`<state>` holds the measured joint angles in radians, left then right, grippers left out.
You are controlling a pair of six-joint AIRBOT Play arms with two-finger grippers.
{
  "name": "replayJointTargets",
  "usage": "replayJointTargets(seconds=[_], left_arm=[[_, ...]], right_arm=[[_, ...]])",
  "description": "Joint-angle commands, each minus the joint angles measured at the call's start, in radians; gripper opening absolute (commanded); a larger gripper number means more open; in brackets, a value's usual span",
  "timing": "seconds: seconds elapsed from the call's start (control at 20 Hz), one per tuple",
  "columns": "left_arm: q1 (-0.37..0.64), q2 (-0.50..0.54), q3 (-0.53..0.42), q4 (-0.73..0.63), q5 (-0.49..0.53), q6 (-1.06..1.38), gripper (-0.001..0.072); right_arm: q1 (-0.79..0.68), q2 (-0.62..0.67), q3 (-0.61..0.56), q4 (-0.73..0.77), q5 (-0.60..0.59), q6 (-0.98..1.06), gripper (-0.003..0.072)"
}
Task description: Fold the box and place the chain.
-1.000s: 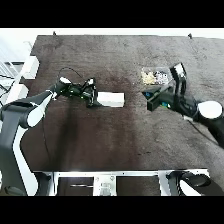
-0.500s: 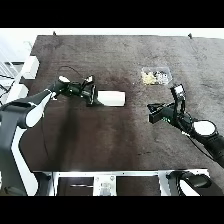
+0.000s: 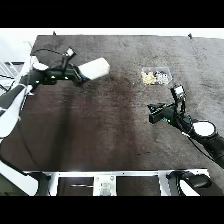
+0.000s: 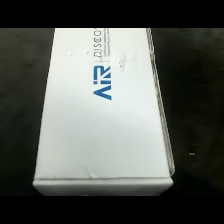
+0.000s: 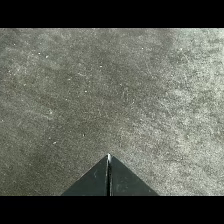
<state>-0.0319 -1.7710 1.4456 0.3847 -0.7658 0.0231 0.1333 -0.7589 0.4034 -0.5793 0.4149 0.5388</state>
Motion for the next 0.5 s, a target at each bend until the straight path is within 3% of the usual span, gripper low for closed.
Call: replayJointTargets(seconds=[0.0, 0.25, 0.45], left_arm=[[0.061, 0.087, -0.103, 0.002, 0.435, -0.159, 0.0009], [0.132, 0.082, -0.163, 0.001, 0.654, -0.317, 0.0010], [0.197, 0.068, -0.164, 0.000, 0.651, -0.366, 0.0010]], right_arm=[[0.000, 0.001, -0.001, 0.000, 0.000, 0.000, 0.0007], [0.000, 0.000, -0.001, 0.000, 0.000, 0.000, 0.0007], [0.000, 0.000, -0.001, 0.000, 0.000, 0.000, 0.0006]])
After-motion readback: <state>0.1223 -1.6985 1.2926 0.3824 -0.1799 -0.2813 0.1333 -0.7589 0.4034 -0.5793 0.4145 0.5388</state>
